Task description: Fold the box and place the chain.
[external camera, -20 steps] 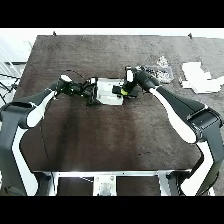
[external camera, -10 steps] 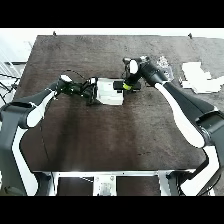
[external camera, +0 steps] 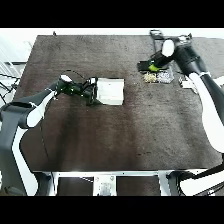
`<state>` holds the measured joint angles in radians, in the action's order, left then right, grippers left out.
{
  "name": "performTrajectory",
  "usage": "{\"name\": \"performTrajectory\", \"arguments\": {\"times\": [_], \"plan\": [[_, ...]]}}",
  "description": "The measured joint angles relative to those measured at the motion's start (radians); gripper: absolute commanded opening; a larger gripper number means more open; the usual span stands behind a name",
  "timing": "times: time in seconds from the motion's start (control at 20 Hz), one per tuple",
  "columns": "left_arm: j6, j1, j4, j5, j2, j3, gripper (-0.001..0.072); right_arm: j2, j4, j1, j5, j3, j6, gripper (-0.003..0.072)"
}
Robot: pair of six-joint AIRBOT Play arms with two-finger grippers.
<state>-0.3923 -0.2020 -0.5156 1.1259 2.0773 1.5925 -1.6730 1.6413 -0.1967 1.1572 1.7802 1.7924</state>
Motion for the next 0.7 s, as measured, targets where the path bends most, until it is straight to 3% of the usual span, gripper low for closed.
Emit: {"name": "performTrajectory", "arguments": {"times": [0.25,0.6,0.65,0.7], "plan": [[0.0,0.0,0.0,0.0,0.0,0.0,0.0536,-0.089,-0.159,0.161,-0.145,-0.006,-0.126,0.0388],[0.0,0.0,0.0,0.0,0.0,0.0,0.0536,-0.231,-0.259,0.21,-0.226,0.016,-0.235,0.0363],[0.0,0.0,0.0,0.0,0.0,0.0,0.0535,-0.243,-0.263,0.212,-0.231,0.02,-0.243,0.0286],[0.0,0.0,0.0,0.0,0.0,0.0,0.0536,-0.254,-0.272,0.212,-0.237,0.024,-0.251,0.0279]]}}
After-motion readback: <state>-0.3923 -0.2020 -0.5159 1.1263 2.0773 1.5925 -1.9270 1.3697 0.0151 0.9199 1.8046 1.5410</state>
